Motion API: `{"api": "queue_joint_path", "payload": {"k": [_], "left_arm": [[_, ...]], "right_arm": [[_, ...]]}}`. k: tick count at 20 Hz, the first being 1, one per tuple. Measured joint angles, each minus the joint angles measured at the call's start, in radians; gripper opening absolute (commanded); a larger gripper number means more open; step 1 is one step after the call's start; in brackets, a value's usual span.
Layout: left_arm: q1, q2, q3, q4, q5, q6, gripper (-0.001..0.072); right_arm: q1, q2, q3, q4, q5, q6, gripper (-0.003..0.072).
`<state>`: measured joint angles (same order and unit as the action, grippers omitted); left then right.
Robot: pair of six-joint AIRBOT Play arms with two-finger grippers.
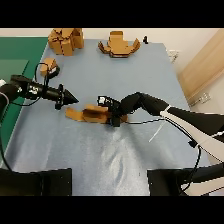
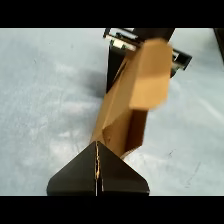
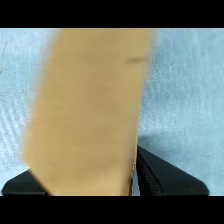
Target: Fold the box.
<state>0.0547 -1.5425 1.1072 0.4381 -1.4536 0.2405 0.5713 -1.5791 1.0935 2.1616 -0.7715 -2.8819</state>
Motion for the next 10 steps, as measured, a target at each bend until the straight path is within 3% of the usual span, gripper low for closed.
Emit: {"api": "queue_joint_path", "payload": {"k": [3,6,8,10], "left_arm": [[-0.032,0.111,-0.089,0.026,0.02,-0.066,0.0008],[-0.129,0.193,-0.172,0.044,0.064,-0.147,0.0008],[-0.222,0.217,-0.204,0.053,0.132,-0.177,0.0009],[-0.317,0.227,-0.219,0.055,0.268,-0.194,0.001]], "right_arm": [[-0.007,0.001,0.003,0.004,-0.027,0.001,0.0287],[-0.01,0.001,0.005,0.005,-0.039,0.002,0.0287],[-0.01,0.001,0.005,0.006,-0.042,0.002,0.0287],[-0.01,0.001,0.005,0.007,-0.045,0.002,0.0287]]}}
